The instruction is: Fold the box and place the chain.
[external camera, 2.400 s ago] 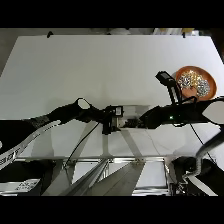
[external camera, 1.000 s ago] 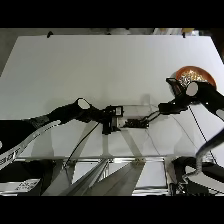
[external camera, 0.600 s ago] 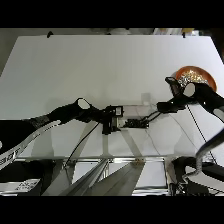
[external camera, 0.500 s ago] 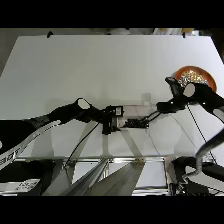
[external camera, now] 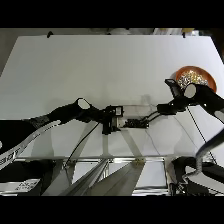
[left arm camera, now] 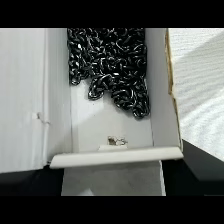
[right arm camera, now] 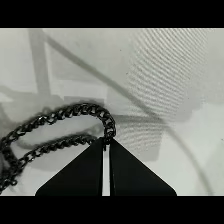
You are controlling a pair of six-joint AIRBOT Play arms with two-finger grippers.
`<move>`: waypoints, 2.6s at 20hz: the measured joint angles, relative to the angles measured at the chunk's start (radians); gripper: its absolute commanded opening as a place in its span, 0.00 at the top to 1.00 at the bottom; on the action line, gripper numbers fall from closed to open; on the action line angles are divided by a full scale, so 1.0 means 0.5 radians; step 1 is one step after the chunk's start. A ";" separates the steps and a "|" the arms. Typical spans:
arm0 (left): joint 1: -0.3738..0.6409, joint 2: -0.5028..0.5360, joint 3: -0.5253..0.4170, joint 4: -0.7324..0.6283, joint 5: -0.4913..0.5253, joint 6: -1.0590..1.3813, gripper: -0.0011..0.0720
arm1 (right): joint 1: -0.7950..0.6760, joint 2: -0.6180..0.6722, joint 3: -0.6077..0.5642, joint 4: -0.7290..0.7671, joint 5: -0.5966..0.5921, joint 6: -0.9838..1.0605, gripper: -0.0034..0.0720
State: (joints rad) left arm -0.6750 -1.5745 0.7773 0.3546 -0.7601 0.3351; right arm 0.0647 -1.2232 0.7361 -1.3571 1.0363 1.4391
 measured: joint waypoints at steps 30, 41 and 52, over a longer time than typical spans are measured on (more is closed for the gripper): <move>0.000 0.000 0.000 0.000 0.000 0.000 0.56 | 0.763 0.633 0.020 0.735 -0.020 -0.161 0.79; 0.000 0.000 0.000 0.000 0.000 0.000 0.56 | 0.246 0.615 0.007 0.386 0.523 -0.848 0.94; 0.000 0.000 0.000 0.000 0.000 0.000 0.56 | 0.185 0.615 -0.432 0.235 0.224 -1.800 0.47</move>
State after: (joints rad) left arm -0.6750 -1.5745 0.7773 0.3546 -0.7601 0.3351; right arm 0.1574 -0.9157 0.5201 -1.2396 1.1484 0.5392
